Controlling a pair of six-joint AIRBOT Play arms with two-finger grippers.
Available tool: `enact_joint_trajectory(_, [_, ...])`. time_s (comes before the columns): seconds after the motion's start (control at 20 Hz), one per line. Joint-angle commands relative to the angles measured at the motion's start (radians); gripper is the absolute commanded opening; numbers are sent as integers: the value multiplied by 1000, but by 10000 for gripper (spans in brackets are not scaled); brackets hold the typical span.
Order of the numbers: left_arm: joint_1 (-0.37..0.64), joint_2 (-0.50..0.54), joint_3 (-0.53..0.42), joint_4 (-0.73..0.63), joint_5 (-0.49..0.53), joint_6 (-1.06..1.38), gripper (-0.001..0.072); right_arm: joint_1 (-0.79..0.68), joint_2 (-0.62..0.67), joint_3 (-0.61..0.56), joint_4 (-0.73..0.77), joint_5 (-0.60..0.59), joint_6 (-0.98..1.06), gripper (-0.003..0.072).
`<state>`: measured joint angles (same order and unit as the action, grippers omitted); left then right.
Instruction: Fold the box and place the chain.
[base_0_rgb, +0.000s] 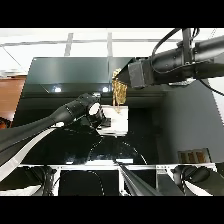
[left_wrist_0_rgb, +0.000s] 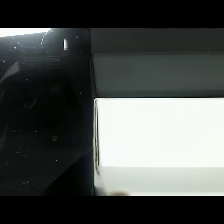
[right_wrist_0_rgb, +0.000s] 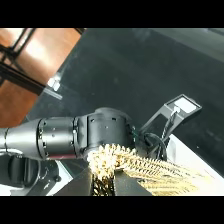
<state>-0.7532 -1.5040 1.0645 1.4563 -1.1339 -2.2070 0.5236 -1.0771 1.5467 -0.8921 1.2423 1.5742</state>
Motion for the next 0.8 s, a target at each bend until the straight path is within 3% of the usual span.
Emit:
enact_joint_trajectory(0.0, [0, 0, 0, 1, 0, 0, 26, 3, 0, -4, -6, 41, 1, 13])
enact_joint_trajectory(0.15, [0, 0, 0, 1, 0, 0, 26, 2, 0, -67, -29, 41, 4, 13])
enact_joint_trajectory(0.35, [0, 0, 0, 1, 0, 0, 26, 2, 0, -247, -51, 3, 7, 13])
enact_joint_trajectory(0.6, [0, 0, 0, 1, 0, 0, 26, 19, 0, -508, 0, -224, 49, 14])
enact_joint_trajectory(0.75, [0, 0, 0, 1, 0, 0, 26, 65, -10, -594, 27, -318, 52, 14])
